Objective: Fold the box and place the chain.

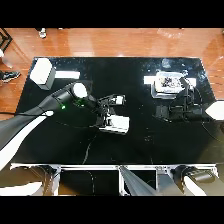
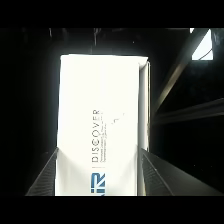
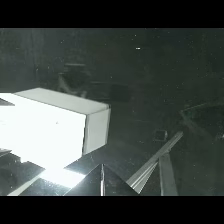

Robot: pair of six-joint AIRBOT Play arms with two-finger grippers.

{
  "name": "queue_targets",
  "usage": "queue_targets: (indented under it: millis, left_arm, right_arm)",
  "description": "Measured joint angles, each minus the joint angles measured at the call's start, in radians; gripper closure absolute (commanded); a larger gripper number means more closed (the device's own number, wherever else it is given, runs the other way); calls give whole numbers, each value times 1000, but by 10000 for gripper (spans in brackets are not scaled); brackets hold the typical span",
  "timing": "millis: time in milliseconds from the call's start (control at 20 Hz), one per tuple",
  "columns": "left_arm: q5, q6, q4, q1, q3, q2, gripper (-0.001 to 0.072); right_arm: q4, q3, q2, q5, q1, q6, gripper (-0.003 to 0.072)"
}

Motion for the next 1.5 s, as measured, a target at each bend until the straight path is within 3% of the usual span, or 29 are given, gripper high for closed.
queue_targets:
  millis: [650, 1350, 1400, 1450, 1500]
  left_arm:
    - [10, -18, 9, -14, -4, -7, 77]
    - [24, -157, 108, -54, -8, -7, 99]
    - [24, -177, 121, -58, -8, -7, 107]
    - [24, -199, 133, -60, -8, -7, 171]
    - [24, -223, 146, -62, -8, -7, 293]
  right_arm:
    - [0, 0, 0, 0, 0, 0, 662]
    - [0, 0, 0, -5, 0, 0, 662]
    - [0, 0, 0, -7, 0, 0, 662]
    - [0, 0, 0, -7, 0, 0, 662]
    - [0, 0, 0, -9, 0, 0, 662]
